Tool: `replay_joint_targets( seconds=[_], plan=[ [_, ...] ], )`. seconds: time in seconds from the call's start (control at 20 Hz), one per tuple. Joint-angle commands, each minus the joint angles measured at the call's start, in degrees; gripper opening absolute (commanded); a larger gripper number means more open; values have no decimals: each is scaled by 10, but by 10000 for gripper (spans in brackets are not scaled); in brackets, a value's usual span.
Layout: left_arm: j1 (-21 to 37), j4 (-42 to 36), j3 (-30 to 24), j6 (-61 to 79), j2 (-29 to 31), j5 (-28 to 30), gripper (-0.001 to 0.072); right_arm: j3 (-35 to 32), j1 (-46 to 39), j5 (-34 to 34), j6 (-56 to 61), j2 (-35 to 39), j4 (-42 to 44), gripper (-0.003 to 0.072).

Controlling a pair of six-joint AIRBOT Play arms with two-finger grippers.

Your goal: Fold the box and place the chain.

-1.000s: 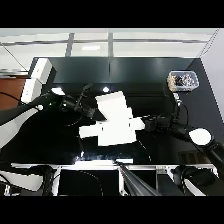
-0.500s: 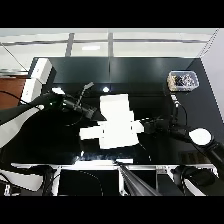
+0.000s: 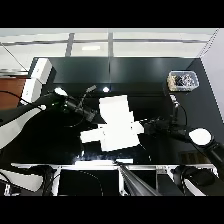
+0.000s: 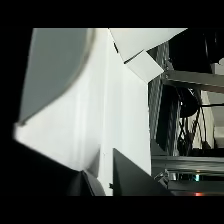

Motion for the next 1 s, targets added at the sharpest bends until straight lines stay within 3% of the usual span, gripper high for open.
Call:
replay_joint_targets(
  seconds=[0.0, 0.05, 0.1, 0.15, 0.25, 0.5, 0.65, 0.75, 0.85, 0.95],
  plan=[
    [-1, 4, 0, 0, -9, 0, 63, 0, 1, 8, 0, 0, -2, 15],
    [-1, 3, 0, 0, -13, -1, 38, 0, 1, 7, 0, 0, -2, 29],
    [-1, 3, 1, 0, -14, -1, 29, 0, 0, 7, 0, 0, -3, 279],
    [0, 4, 1, 0, -14, -1, 29, 2, -5, 9, 0, 0, -15, 647],
    [4, 4, 1, 7, -14, -2, 28, 25, -38, 43, 0, 0, -71, 657],
    [-10, 42, 5, 42, 21, 10, 22, 187, -160, 198, -27, 0, -340, 656],
    [-51, 64, -7, 98, 87, 101, 22, 232, -173, 215, -33, 0, -489, 656],
    [-73, 53, -32, 115, 132, 199, 22, 230, -173, 220, -38, 0, -498, 656],
    [-79, -15, -84, 156, 172, 279, 22, 225, -173, 215, -47, 0, -465, 656],
    [-85, -78, -123, 281, 190, 247, 23, 212, -173, 201, -78, 0, -431, 656]
  ],
)
